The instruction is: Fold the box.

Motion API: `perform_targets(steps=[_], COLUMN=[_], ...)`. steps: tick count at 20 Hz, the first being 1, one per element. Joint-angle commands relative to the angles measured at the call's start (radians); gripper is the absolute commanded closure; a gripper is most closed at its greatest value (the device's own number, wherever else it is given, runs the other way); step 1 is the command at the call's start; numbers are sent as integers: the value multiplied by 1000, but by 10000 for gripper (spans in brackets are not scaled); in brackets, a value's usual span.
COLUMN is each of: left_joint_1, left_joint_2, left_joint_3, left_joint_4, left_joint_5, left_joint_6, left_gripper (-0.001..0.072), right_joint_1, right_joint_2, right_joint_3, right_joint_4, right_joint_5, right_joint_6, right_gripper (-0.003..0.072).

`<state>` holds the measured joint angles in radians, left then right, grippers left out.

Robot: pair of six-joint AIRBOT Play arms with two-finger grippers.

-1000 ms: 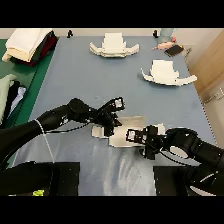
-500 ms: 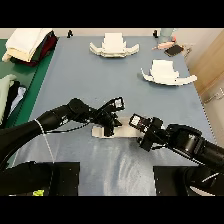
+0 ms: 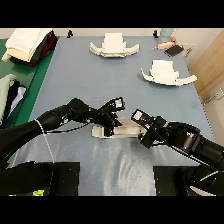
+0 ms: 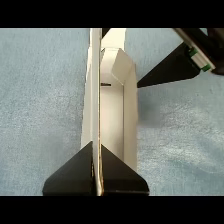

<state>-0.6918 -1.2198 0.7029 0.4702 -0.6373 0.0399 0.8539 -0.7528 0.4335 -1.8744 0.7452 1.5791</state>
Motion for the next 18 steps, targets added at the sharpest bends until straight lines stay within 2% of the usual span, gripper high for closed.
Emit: perform_targets(steps=[1,3,5,6,9,11,12,14,18], left_joint_1=[0,0,0,0,0,0,0,0,0], left_joint_2=[-1,-1,-1,-1,-1,-1,-1,-1,-1], left_joint_3=[0,0,0,0,0,0,0,0,0], left_joint_4=[0,0,0,0,0,0,0,0,0], left_joint_5=[0,0,0,0,0,0,0,0,0], left_joint_6=[0,0,0,0,0,0,0,0,0], left_gripper=[697,698,698,697,697,698,697,697,697], right_joint_1=[-12,-55,-141,-198,-413,-534,-579,-619,-624], right_joint_2=[-1,-2,-2,-3,-28,-73,-102,-159,-223], right_joint_3=[5,3,3,3,3,4,4,4,4], right_joint_4=[-24,18,167,296,808,1041,1100,1123,1162], right_joint_5=[-6,-35,-80,-87,-53,16,58,100,93], right_joint_6=[-56,-185,-415,-572,-1188,-1462,-1520,-1548,-1643], right_gripper=[-34,-34,-34,-34,-34,-34,-34,-34,-34])
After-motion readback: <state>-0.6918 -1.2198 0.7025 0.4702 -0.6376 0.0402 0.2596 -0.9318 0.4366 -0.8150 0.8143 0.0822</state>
